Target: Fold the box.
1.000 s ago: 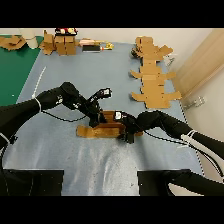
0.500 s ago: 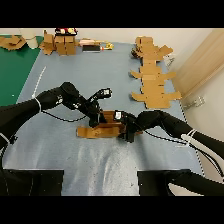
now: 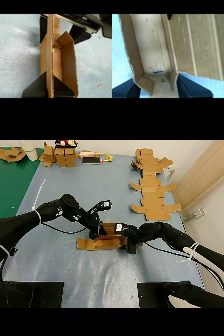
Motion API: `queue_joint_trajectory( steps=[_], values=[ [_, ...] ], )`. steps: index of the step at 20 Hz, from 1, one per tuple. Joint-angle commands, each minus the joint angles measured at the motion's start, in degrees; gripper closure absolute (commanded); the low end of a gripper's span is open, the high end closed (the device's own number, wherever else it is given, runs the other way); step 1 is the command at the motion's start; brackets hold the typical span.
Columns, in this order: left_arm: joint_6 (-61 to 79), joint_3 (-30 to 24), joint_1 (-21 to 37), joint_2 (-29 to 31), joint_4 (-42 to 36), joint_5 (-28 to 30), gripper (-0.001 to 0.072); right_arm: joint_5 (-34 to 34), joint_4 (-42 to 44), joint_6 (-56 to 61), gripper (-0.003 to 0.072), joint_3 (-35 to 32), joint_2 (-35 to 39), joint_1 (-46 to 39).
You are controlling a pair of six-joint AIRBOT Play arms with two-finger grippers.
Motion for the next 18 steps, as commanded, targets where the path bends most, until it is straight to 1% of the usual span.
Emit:
queue_joint_trajectory(
  steps=[1, 4, 7, 10, 14, 15, 16, 18],
  values=[
    [0.0, 0.0, 0.0, 0.0, 0.0, 0.0, 0.0695, 0.0, 1.3, 0.2, 0.006, 0.1, 0.4, 0.0],
    [0.1, 0.0, 0.0, 0.0, 0.0, 0.1, 0.0695, 0.2, 3.9, 0.0, 0.006, 0.1, 0.3, 0.4],
    [0.1, 0.0, 0.0, 0.0, 0.0, 0.1, 0.0695, 0.8, 4.0, 0.0, 0.006, 0.1, -0.9, 1.0],
    [0.0, 0.0, 0.0, 0.0, 0.0, 0.1, 0.0695, 3.3, 4.0, 0.0, 0.006, 0.1, -3.0, 1.5],
    [0.0, 0.0, 0.0, 0.0, 0.0, 0.1, 0.0695, 3.2, 4.0, 0.0, 0.0061, 0.1, -2.9, 3.0],
    [0.0, 0.0, 0.0, 0.0, 0.0, 0.1, 0.0695, 3.2, 4.0, 0.0, 0.0067, 0.1, -2.9, 3.0],
    [0.0, 0.0, 0.0, 0.0, 0.0, 0.1, 0.0695, 3.1, 3.7, 0.0, 0.0113, 0.1, -2.9, 3.0],
    [0.0, 0.0, 0.0, 0.0, 0.0, 0.5, 0.0695, 2.8, 3.5, 0.0, 0.0114, 0.1, -2.9, 3.0]
  ],
)
